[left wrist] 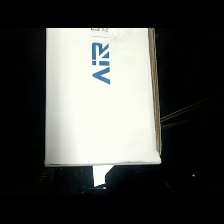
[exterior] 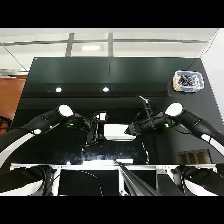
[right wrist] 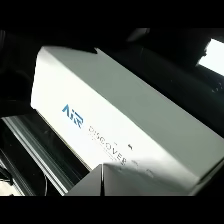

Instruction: Fold the box and place the chain.

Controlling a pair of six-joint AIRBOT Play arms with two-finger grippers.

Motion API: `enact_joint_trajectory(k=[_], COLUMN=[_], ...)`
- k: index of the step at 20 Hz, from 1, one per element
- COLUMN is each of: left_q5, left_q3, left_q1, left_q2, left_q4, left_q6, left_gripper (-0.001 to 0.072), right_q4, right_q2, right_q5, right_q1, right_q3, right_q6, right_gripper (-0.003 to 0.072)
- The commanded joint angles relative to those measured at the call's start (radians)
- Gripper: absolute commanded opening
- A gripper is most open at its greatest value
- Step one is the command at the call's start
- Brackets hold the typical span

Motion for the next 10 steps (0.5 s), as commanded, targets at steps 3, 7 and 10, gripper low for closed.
enact_joint_trajectory(k=[3,7,10], left_q5=[0.000,0.000,0.000], left_q3=[0.000,0.000,0.000], left_q1=[0.000,0.000,0.000], left_q2=[0.000,0.000,0.000], left_q4=[0.002,0.002,0.002], left_q6=[0.003,0.003,0.003], left_gripper=[0.0390,0.0390,0.0390], right_q4=[0.095,0.114,0.114], right_q2=[0.034,0.034,0.025], right_q5=[0.033,0.005,-0.076], right_q1=[0.007,0.060,0.127], right_q3=[0.018,0.018,0.018], right_q6=[-0.005,-0.004,0.003], right_gripper=[0.0011,0.0011,0.0011])
